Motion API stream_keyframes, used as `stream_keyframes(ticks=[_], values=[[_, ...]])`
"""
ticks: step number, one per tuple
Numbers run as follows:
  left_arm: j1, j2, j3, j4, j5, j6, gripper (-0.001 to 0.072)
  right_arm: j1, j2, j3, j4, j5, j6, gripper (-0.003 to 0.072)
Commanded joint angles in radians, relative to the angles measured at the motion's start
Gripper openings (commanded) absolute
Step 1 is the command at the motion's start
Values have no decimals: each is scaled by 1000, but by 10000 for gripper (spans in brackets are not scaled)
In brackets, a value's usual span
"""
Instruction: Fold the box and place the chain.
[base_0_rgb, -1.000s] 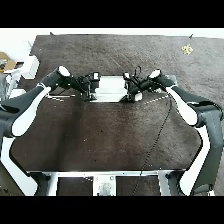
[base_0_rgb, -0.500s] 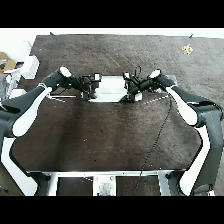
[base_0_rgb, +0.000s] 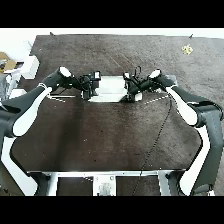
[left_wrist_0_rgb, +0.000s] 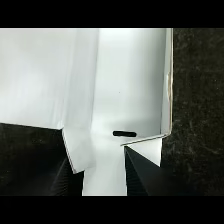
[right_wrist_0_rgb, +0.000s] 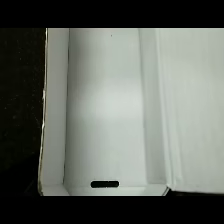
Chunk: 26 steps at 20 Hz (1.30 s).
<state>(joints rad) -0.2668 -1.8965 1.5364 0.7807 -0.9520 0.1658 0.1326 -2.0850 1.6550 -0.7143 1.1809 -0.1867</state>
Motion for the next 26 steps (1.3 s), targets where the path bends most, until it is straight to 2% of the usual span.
stream_keyframes(ticks=[1,6,7,8,13,17,25,26], values=[[-2,-15,0,-27,-43,0,349,1,1,0,0,0,0,508],[-3,-23,0,-84,4,-16,339,1,1,0,0,0,0,508],[-3,-23,0,-102,14,-28,317,1,1,0,0,0,0,508],[-3,-23,0,-116,18,-34,232,1,1,0,0,0,0,508],[-3,-31,0,-128,-19,-10,232,1,1,0,0,0,0,508],[-3,-53,0,-224,-43,53,232,1,1,0,0,0,0,509],[-2,-55,0,-212,-79,53,234,1,1,0,0,0,0,508],[-2,-55,0,-212,-78,53,274,1,1,0,0,0,0,508]])
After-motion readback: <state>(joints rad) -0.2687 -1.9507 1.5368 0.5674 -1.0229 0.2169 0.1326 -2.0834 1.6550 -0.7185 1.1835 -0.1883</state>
